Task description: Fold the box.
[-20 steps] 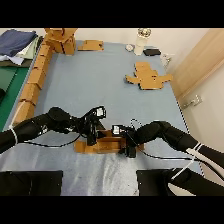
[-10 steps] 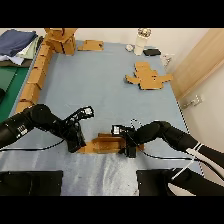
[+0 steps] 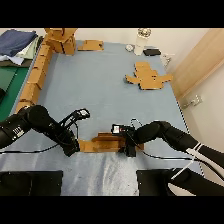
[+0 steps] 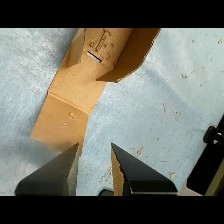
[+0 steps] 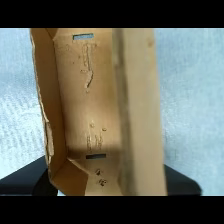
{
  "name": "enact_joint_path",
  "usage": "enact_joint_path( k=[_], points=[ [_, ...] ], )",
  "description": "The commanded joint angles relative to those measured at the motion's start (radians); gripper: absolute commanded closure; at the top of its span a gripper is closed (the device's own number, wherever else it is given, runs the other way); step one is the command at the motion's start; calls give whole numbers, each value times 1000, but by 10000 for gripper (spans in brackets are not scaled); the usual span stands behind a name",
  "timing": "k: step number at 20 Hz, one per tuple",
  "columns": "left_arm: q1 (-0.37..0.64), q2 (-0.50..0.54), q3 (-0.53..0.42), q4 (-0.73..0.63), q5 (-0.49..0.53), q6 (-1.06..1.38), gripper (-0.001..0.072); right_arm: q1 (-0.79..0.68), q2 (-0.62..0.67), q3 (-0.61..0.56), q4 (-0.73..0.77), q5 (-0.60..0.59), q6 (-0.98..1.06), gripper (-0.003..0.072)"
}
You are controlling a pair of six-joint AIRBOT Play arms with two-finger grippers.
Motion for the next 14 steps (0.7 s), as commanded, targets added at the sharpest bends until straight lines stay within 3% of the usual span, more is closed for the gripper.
enact_joint_path(
  k=[1, 12, 13, 14],
  points=[
    [0, 2, 0, 6, 10, -15, 398, 0, -1, -1, 1, 3, -19, 131],
    [0, 1, 0, 6, 22, -15, 399, 0, -18, 0, 3, 11, -30, 132],
    [0, 1, 0, 0, 19, -18, 438, 0, -18, 0, 3, 11, -30, 132],
    [0, 1, 0, -19, 6, -32, 661, 0, -18, 0, 3, 10, -30, 132]
  ],
)
